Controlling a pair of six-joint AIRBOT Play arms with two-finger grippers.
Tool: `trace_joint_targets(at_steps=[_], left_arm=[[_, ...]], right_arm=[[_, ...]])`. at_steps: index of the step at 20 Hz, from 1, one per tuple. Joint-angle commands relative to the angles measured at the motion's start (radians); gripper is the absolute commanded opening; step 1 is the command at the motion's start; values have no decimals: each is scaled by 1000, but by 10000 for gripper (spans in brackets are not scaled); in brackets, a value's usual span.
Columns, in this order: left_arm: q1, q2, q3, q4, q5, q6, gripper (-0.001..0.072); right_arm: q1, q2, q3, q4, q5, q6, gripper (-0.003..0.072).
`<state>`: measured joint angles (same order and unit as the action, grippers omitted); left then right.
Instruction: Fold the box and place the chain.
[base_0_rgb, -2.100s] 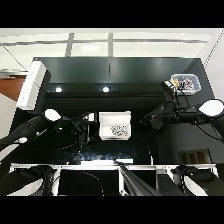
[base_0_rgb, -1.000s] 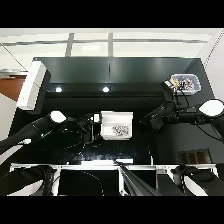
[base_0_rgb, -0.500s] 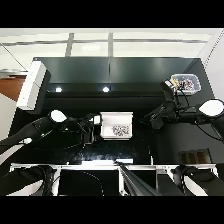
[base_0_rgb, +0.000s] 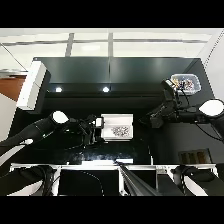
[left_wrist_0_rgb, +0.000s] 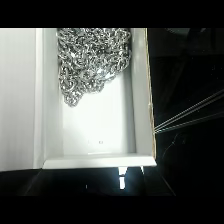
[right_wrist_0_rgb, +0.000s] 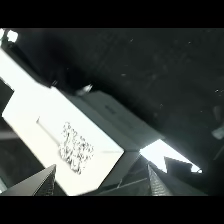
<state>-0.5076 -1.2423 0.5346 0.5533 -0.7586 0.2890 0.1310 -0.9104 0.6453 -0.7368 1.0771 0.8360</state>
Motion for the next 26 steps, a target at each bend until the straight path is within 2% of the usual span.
trace_joint_targets(at_steps=[1,5,8,9,12,15,17,20,24,26], left_arm=[[-3,0,0,11,4,-4,395],[-3,0,0,11,4,-4,395],[-3,0,0,11,4,-4,395],[-3,0,0,11,5,-4,396],[-3,0,0,11,5,-4,395],[-3,0,0,11,5,-5,395],[-3,0,0,11,5,-4,395],[-3,0,0,11,5,-4,395],[-3,0,0,11,5,-4,395],[-3,0,0,11,5,-5,395]], right_arm=[[0,-12,39,3,-123,31,707],[68,-183,199,8,-132,67,701],[182,-293,233,30,-126,-40,701],[212,-308,233,29,-90,-85,700],[229,-309,233,21,68,-97,700],[217,-303,233,-108,173,-100,702],[220,-303,233,-169,207,-148,702],[220,-301,233,-113,220,-234,702],[228,-256,251,-96,245,-234,700],[258,-235,251,-146,240,-216,700]])
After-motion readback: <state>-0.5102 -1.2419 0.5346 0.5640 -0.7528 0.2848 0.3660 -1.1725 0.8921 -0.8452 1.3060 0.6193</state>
